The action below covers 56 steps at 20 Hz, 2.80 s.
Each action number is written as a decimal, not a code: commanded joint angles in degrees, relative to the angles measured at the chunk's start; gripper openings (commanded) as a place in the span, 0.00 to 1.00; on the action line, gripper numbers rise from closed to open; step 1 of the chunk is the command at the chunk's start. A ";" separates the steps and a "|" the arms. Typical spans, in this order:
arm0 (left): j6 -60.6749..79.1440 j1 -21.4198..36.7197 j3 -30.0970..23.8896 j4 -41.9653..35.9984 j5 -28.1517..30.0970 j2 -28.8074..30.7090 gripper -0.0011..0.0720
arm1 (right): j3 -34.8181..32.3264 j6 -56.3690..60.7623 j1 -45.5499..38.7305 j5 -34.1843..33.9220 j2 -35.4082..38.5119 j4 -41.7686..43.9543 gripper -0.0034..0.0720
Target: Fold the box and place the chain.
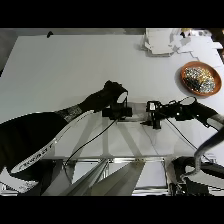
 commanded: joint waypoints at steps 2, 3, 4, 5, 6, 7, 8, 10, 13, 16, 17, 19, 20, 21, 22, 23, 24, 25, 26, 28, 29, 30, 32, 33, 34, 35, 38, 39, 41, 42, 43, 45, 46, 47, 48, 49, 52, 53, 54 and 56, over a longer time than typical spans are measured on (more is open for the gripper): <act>13.18 2.10 0.02 -1.16 -1.22 4.17 0.34 | 0.04 0.15 -0.02 0.04 0.04 0.04 0.72; 17.90 2.86 0.00 -1.57 -1.64 5.46 0.43 | 0.04 0.15 -0.02 0.04 0.04 0.04 0.72; 23.32 3.67 0.00 -1.57 -3.30 6.99 0.58 | 0.02 0.15 -0.02 0.04 0.04 0.04 0.72; 28.70 4.37 -0.13 -1.46 -5.79 8.46 0.72 | 0.04 0.15 -0.02 0.04 0.04 0.04 0.72; 36.41 5.14 -0.76 -1.25 -8.35 10.27 0.74 | 0.02 0.15 -0.02 0.04 0.04 0.04 0.72; 44.48 5.95 -1.55 -1.27 -10.10 12.13 0.74 | 0.04 0.15 -0.02 0.04 0.04 0.04 0.72; 52.06 7.04 -2.86 -1.38 -10.75 14.36 0.76 | 0.04 0.15 -0.02 0.04 0.04 0.04 0.72; 66.69 9.79 -7.32 -2.01 -8.39 18.99 0.97 | 0.04 0.15 -0.02 0.04 0.04 0.04 0.72; 95.97 14.99 -19.06 -9.97 4.31 24.90 0.98 | 0.04 0.15 -0.02 0.04 0.04 0.04 0.72; 125.20 18.49 -29.57 -24.55 15.91 25.16 0.97 | 0.02 0.15 -0.02 0.04 0.04 0.04 0.72; 133.44 18.99 -31.93 -28.74 18.91 24.24 0.97 | 0.04 0.15 -0.02 0.04 0.04 0.04 0.72; 145.94 19.34 -33.90 -34.40 21.81 21.64 0.97 | 0.02 0.15 -0.02 0.04 0.04 0.04 0.72; 149.46 19.50 -33.90 -37.35 22.36 19.82 0.97 | 0.04 0.15 -0.02 0.04 0.04 0.04 0.72; 151.21 19.50 -33.90 -41.07 23.39 18.14 0.97 | 0.04 0.15 -0.02 0.04 0.04 0.04 0.72; 151.88 19.47 -33.90 -44.37 24.83 16.70 0.97 | 0.02 0.15 -0.02 0.04 0.04 0.04 0.72; 151.97 19.39 -33.90 -47.41 26.49 15.37 0.97 | 0.04 0.15 -0.02 0.04 0.04 0.04 0.72; 151.93 19.39 -33.90 -49.22 27.96 14.34 0.97 | 0.02 0.15 -0.02 0.04 0.04 0.04 0.72; 151.88 19.39 -33.90 -50.16 29.31 13.55 0.97 | 0.04 0.15 -0.02 0.04 0.04 0.04 0.72; 151.88 19.39 -33.90 -50.18 29.75 13.20 0.97 | 0.04 0.15 -0.02 0.04 0.04 0.04 0.72; 151.93 19.39 -33.90 -50.16 28.61 13.09 0.97 | 0.04 0.15 -0.02 0.04 0.04 0.04 0.72; 152.10 19.26 -33.90 -50.12 27.04 13.09 0.97 | 0.04 0.15 -0.02 0.04 0.04 0.04 0.72; 152.71 18.95 -33.90 -49.66 25.90 13.09 0.98 | 0.04 0.15 -0.02 0.04 0.04 0.04 0.72; 153.79 18.51 -33.90 -49.27 25.03 13.00 0.98 | 0.04 0.15 -0.02 0.04 0.04 0.04 0.72; 153.76 18.25 -33.90 -49.27 25.20 12.83 0.98 | 0.02 0.15 -0.02 0.04 0.04 0.04 0.72; 153.76 18.23 -33.90 -49.42 25.18 12.66 0.98 | 0.04 0.15 -0.02 0.04 0.04 0.04 0.72; 153.74 18.14 -33.90 -50.12 25.14 12.44 0.98 | 0.02 0.15 -0.02 0.04 0.04 0.04 0.72; 153.72 17.68 -33.90 -51.17 25.31 12.37 0.98 | 0.04 0.15 -0.02 0.04 0.04 0.04 0.72; 153.70 17.51 -33.90 -52.13 25.38 12.37 0.98 | 0.04 0.15 -0.02 0.04 0.04 0.04 0.72; 153.70 17.07 -33.90 -54.38 25.44 12.13 0.98 | 0.02 0.15 -0.02 0.04 0.04 0.04 0.72; 153.68 16.85 -33.90 -54.77 25.66 11.89 0.98 | 0.04 0.15 -0.02 0.04 0.04 0.04 0.72; 153.15 16.68 -33.90 -55.06 26.05 11.52 0.98 | 0.04 0.15 -0.02 0.04 0.04 0.04 0.72; 153.06 16.44 -33.90 -55.41 26.51 10.69 0.98 | 0.04 0.15 -0.02 0.04 0.04 0.04 0.72; 153.06 16.46 -33.90 -55.65 26.53 10.34 0.98 | 0.04 0.15 -0.02 0.04 0.04 0.04 0.72; 153.06 16.46 -33.90 -55.76 26.58 10.10 0.98 | 0.04 0.15 -0.02 0.04 0.04 0.04 0.72; 153.04 16.46 -33.90 -55.76 26.71 9.94 0.98 | 0.04 0.15 -0.02 0.04 0.04 0.04 0.72; 153.04 16.46 -33.92 -55.76 26.73 9.92 0.98 | 0.04 0.15 -0.02 0.04 0.04 0.04 0.72; 152.87 16.46 -34.03 -56.61 26.71 9.75 0.97 | 0.04 0.15 -0.02 0.04 0.04 0.04 0.72; 152.89 16.46 -34.03 -57.24 26.71 9.42 0.97 | 0.04 0.15 -0.02 0.04 0.04 0.04 0.72; 152.87 16.44 -34.03 -57.96 26.71 8.98 0.96 | 0.02 0.15 -0.02 0.04 0.04 0.04 0.72; 152.89 15.91 -34.03 -58.10 26.93 8.35 0.95 | 0.04 0.15 -0.02 0.04 0.04 0.04 0.72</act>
